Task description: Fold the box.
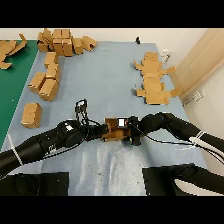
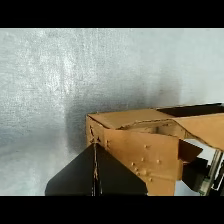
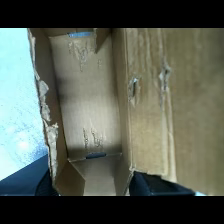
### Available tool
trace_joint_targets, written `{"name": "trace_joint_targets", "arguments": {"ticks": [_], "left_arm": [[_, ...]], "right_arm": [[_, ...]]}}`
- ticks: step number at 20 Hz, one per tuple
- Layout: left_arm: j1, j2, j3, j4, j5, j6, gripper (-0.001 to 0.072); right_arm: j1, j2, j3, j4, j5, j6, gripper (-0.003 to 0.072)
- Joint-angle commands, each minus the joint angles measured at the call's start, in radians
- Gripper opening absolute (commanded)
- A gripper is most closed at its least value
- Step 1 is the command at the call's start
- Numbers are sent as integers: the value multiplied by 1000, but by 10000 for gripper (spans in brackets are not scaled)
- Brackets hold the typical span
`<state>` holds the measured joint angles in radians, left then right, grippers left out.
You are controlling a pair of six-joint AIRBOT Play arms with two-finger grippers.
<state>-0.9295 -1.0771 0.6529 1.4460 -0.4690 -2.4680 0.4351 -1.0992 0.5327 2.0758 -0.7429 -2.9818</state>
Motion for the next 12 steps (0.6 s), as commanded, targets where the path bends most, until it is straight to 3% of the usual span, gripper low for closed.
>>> {"name": "trace_joint_targets", "arguments": {"ticks": [1, 4, 12], "left_arm": [[-11, -12, 21, 4, -51, 3, 3], [-37, -43, 72, 57, -90, -24, 6], [-17, -41, 75, 5, -92, -4, 14]], "right_arm": [[1, -1, 0, 0, 0, 1, 499], [1, -1, 0, 0, 0, 0, 499], [1, -1, 0, 0, -14, 0, 499]]}}
